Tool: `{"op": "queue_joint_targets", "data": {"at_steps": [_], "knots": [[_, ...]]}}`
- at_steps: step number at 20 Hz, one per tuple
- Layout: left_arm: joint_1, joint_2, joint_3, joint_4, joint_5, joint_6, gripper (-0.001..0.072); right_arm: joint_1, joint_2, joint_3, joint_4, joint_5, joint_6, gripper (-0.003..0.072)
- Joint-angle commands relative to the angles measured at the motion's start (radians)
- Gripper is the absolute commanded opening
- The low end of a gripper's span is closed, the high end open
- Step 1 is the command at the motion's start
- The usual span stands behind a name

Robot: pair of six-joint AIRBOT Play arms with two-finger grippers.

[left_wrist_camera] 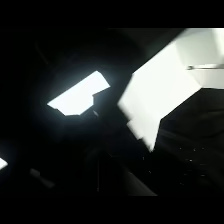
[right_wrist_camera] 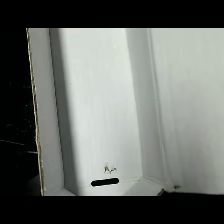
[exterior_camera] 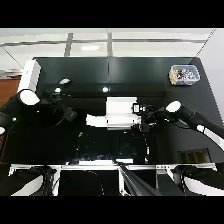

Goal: Fold the box and place the chain.

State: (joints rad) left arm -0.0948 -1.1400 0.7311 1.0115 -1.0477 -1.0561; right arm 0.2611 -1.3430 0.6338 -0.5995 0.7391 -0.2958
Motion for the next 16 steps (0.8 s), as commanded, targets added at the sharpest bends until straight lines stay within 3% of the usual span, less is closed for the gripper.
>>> {"op": "queue_joint_targets", "data": {"at_steps": [1, 2, 5, 9, 16], "knots": [[0.198, -0.086, -0.089, -0.308, -0.18, -0.134, 0.0027, 0.001, 0.0, 0.0, 0.0, 0.001, 0.0, 0.0127], [0.222, -0.129, -0.115, -0.412, -0.183, -0.074, 0.0027, 0.001, 0.0, 0.0, 0.0, 0.001, 0.0, 0.0127], [0.183, -0.237, -0.125, -0.509, -0.097, -0.043, 0.0026, 0.001, 0.0, 0.0, 0.0, 0.001, 0.0, 0.0127], [0.022, -0.306, -0.087, -0.496, 0.027, -0.039, 0.0026, 0.001, 0.0, 0.0, 0.0, 0.001, 0.0, 0.0127], [-0.112, -0.394, 0.041, -0.5, -0.107, 0.063, 0.0032, 0.001, 0.0, 0.0, 0.0, 0.001, 0.0, 0.0127]]}}
